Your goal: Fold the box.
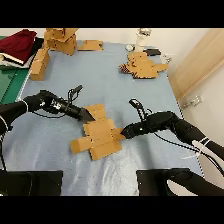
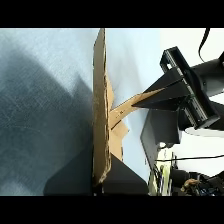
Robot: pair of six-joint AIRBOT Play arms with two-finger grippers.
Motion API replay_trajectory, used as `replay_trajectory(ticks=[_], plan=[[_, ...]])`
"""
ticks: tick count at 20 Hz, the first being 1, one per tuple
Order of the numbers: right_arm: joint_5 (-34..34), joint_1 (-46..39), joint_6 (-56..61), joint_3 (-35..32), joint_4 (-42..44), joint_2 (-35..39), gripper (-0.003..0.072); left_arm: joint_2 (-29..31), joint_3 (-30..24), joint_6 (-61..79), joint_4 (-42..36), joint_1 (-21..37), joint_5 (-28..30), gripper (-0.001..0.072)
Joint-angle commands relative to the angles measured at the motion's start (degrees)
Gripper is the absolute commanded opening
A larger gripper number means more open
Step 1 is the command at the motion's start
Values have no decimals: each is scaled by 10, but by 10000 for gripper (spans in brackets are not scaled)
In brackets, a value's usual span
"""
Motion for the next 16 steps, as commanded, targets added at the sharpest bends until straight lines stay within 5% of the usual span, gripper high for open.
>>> replay_trajectory(ticks=[1, 3, 6, 9, 10, 12, 16], plan=[[3, 0, 0, 0, 0, 0, 44, 0, 0, 12, -2, 0, -2, 10], [15, 0, 7, 6, -20, 0, 390, 1, 8, 14, -2, -1, -5, 10], [0, -18, 115, 70, -133, 3, 414, 23, 35, 56, 1, -19, -6, 8], [-52, -41, 216, 164, -217, 12, 414, 69, 30, 103, 36, -56, 68, 6], [-74, -47, 240, 191, -222, 12, 380, 85, 22, 120, 40, -70, 100, 6], [-105, -45, 250, 216, -216, 12, 3, 110, 0, 169, 40, -93, 156, 6], [-96, -13, 300, 193, -205, 19, 3, 174, -64, 298, 32, -139, 225, 6]])
